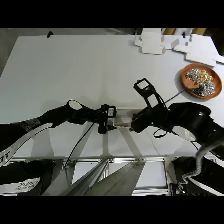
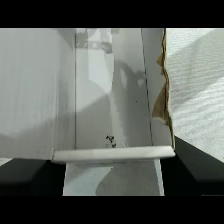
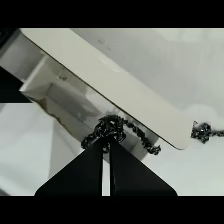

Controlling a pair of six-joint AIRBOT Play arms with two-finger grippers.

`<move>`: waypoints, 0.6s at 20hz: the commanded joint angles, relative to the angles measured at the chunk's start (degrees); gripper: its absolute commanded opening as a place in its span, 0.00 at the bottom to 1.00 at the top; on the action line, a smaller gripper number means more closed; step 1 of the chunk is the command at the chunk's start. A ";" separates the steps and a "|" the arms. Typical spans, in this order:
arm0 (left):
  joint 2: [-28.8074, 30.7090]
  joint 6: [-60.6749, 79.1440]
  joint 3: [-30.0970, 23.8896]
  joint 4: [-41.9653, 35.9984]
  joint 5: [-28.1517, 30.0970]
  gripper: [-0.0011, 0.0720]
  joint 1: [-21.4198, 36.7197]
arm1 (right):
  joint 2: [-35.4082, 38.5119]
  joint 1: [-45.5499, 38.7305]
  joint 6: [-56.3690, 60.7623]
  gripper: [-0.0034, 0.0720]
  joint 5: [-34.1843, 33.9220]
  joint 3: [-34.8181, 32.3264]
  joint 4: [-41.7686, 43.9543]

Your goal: Fold the box and place the chain.

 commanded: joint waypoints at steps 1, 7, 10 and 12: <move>0.00 0.02 -0.02 0.02 0.00 0.22 0.00 | -4.52 0.07 0.59 0.07 -1.38 -1.40 -0.76; 0.00 0.02 -0.02 0.02 0.04 0.22 0.00 | -4.26 -1.40 -2.40 0.40 5.25 -0.87 -2.34; 0.00 0.02 -0.02 0.02 0.02 0.22 0.02 | 2.91 -10.47 -7.54 0.40 10.38 -0.81 -2.34; 0.00 0.02 -0.02 0.02 0.02 0.22 0.02 | 5.57 -20.04 -11.80 0.40 11.80 -0.85 -2.16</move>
